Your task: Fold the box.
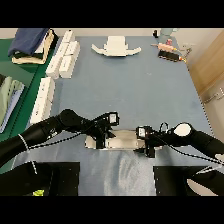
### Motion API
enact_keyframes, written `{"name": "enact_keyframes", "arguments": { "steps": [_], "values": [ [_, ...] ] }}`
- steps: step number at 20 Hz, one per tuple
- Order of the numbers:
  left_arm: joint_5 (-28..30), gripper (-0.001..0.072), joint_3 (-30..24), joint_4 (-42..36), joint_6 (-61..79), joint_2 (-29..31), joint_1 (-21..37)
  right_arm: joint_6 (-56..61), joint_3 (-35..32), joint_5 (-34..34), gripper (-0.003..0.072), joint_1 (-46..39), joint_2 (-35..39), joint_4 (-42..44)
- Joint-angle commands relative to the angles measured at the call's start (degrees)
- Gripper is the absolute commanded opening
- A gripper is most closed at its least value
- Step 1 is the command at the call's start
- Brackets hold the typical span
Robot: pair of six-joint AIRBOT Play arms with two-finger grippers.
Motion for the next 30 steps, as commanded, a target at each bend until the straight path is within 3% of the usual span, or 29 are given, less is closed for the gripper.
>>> {"name": "enact_keyframes", "arguments": {
  "steps": [1,22,23,24,25,27,30],
  "values": [
    [0.0,0.0016,0.0,0.0,0.0,0.0,0.0,0.0,0.0,0.0,0.0504,0.0,0.0,-0.9],
    [-0.9,0.0019,0.0,0.0,-4.0,0.0,0.0,0.0,0.0,-0.1,0.0505,0.0,0.0,-0.9],
    [-0.8,0.0190,0.0,0.0,-4.8,0.0,0.0,0.0,0.0,-0.1,0.0505,0.0,0.0,-0.9],
    [-0.7,0.0445,0.0,0.0,-5.9,0.0,0.0,0.0,0.0,-0.1,0.0505,0.0,0.0,-0.9],
    [-0.3,0.0478,0.0,0.1,-7.2,0.1,0.0,0.0,0.0,-0.1,0.0505,0.0,0.0,-0.9],
    [-0.5,0.0479,0.1,1.2,-8.7,1.3,0.0,0.0,0.0,-0.1,0.0505,0.0,0.0,-0.9],
    [-2.5,0.0488,0.1,11.8,-25.4,6.2,0.0,0.0,0.0,0.0,0.0505,0.0,0.0,-0.9]
  ]
}}
